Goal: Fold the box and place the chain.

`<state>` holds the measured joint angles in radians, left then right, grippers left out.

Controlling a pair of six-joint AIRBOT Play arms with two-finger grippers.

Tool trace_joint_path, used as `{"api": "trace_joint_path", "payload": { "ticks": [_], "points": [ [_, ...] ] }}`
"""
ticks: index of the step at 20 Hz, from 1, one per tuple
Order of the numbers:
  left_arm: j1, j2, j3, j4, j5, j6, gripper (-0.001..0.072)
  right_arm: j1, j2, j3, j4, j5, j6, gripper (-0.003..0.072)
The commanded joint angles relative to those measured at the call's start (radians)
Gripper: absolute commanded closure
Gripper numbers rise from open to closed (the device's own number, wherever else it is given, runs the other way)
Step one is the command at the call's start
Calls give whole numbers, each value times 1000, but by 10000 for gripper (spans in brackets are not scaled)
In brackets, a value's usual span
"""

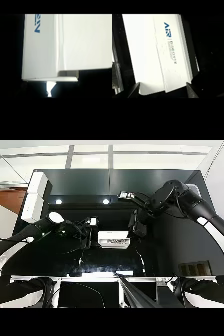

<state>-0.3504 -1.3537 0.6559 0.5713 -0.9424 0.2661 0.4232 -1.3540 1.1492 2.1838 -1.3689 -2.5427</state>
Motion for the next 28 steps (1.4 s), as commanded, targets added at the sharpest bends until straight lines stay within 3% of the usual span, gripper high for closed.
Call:
{"api": "trace_joint_path", "payload": {
  "ticks": [1, 5, 13, 26, 28],
  "points": [
    [0, -1, -1, 0, 0, 0, 231, 27, 17, -49, -11, 107, 21, -19],
    [0, -1, -1, 0, 1, 0, 231, 93, 17, -112, -60, 171, -34, -19],
    [0, -1, -1, 0, 1, 0, 231, 108, 17, -112, -95, 158, -34, -19],
    [0, -1, -1, 0, 1, 0, 231, 145, 16, -111, -200, 270, 46, -16],
    [0, -1, -1, 0, 1, 0, 231, 154, 16, -111, -196, 289, 45, 100]
  ]
}}
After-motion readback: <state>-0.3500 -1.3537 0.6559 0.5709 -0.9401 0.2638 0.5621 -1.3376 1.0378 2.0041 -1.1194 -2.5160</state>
